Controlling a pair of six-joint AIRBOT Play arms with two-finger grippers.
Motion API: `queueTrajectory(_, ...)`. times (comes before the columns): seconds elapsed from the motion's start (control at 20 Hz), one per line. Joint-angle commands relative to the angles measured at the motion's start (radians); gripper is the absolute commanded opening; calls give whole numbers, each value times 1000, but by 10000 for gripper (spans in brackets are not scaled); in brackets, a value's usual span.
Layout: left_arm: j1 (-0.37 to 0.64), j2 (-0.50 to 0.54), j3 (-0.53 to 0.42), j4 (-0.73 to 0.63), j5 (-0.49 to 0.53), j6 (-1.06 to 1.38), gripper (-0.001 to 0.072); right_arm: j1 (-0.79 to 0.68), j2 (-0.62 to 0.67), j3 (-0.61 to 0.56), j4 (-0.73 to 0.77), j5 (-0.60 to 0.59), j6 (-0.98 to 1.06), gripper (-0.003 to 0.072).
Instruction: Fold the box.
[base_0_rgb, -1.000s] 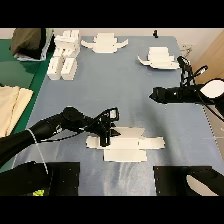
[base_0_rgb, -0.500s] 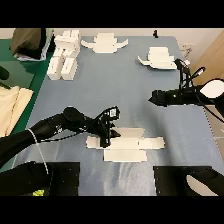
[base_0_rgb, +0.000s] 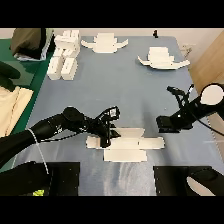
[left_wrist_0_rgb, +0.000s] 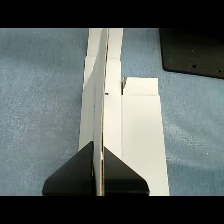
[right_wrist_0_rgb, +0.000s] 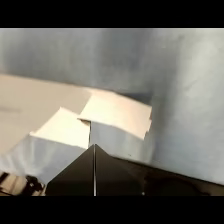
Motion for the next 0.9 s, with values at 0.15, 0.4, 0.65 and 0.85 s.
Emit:
queueTrajectory(0.15,0,0,0,-2,-1,0,17,536,245,-219,-29,-204,-228,8)
queueTrajectory(0.4,0,0,0,-2,-1,0,17,834,232,-435,-238,-483,-518,648)
queueTrajectory(0.65,0,-1,0,-2,-1,0,17,870,171,-452,-362,-666,-518,656)
queueTrajectory(0.85,0,0,0,-2,-1,0,17,873,102,-452,-380,-755,-518,655)
